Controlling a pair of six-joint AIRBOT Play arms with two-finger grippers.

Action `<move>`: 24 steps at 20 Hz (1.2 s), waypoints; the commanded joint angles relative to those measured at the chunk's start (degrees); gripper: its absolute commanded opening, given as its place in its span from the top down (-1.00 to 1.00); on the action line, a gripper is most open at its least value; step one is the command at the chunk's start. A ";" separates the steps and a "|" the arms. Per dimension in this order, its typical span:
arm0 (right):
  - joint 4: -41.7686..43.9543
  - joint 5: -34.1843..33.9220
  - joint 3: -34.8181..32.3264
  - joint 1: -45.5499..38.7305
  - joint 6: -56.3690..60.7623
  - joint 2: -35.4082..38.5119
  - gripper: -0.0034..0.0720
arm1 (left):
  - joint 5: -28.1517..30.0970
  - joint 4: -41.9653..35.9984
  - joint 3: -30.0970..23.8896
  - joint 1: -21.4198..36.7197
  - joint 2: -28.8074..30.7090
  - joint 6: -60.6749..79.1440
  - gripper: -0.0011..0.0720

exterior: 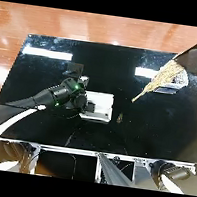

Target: Fold the box and place the chain.

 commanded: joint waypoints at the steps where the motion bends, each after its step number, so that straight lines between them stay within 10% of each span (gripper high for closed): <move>1: 3.37 -0.15 -0.39 6.75 1.07 0.13 0.80 | 0.11 0.04 0.00 -0.02 -0.02 0.02 0.92; 11: 8.66 -20.26 -14.27 19.06 3.41 -3.10 0.80 | 0.33 0.22 0.00 -0.02 -0.37 0.02 0.92; 24: 8.22 -19.30 -21.57 21.59 1.92 -12.20 0.80 | 0.59 0.20 0.00 -0.02 -0.37 0.02 0.92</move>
